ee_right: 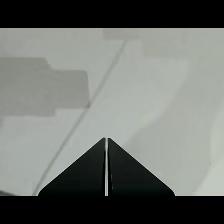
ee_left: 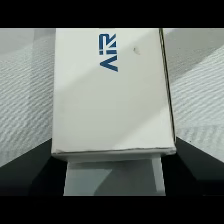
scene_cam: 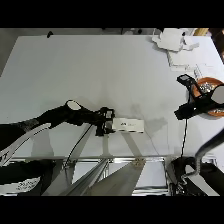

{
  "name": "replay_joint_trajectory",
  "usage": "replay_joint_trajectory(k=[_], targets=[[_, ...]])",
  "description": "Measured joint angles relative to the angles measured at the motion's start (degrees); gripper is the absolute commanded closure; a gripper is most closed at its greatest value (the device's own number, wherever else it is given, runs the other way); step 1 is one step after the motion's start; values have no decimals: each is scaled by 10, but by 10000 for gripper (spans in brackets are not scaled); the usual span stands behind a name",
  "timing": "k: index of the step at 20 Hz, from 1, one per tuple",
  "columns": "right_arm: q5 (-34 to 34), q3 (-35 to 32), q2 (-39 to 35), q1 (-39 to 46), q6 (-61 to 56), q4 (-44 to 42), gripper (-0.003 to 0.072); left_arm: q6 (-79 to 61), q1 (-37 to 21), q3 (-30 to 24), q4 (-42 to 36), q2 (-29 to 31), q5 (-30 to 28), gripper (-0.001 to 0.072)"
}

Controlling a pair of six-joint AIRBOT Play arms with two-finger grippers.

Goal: Fold the box and place the chain.

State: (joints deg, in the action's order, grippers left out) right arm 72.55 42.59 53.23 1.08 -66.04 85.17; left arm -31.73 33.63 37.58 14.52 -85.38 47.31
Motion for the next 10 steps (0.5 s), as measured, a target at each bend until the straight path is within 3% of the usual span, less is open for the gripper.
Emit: replay_joint_trajectory(k=[5, 10], targets=[[2, 0, 0, 2, -1, 1, 669, 51, -35, 0, 11, 64, -6, 400], [2, 0, 0, 2, -1, 1, 669, 242, -157, 0, 103, 185, -22, 400]])
